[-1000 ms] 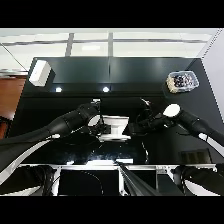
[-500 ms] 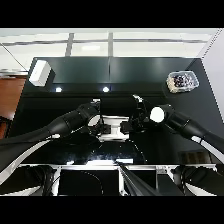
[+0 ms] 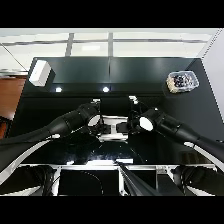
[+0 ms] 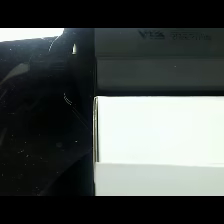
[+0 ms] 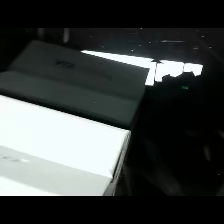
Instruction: Fold the box and place the chain.
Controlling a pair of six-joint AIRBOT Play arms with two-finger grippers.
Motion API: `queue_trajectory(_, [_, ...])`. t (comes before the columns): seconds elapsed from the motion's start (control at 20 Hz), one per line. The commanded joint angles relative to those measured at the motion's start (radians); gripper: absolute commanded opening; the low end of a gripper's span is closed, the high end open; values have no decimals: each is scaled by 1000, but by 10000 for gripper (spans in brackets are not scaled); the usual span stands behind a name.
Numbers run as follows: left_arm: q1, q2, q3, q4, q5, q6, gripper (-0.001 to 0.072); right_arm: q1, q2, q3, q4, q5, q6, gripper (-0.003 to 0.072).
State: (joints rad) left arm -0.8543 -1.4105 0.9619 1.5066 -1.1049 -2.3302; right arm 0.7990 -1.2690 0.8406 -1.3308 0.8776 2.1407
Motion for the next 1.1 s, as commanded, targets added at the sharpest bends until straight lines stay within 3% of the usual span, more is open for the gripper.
queue_trajectory(0.0, [1,-1,0,0,1,0,28,40,-37,33,-74,40,125,233])
queue_trajectory(0.35, [1,-1,0,0,1,0,28,59,-107,83,-108,95,210,232])
queue_trajectory(0.45, [1,-1,0,0,1,0,28,59,-119,84,-110,110,220,189])
queue_trajectory(0.8, [1,-1,0,0,1,0,28,59,-129,84,-118,113,234,153])
queue_trajectory(0.85, [1,-1,0,0,1,0,28,59,-130,84,-118,113,238,124])
queue_trajectory(0.9, [1,-1,0,0,1,0,28,59,-130,84,-118,113,238,46])
queue_trajectory(1.05, [1,-1,0,0,1,0,27,59,-130,84,-117,113,238,46])
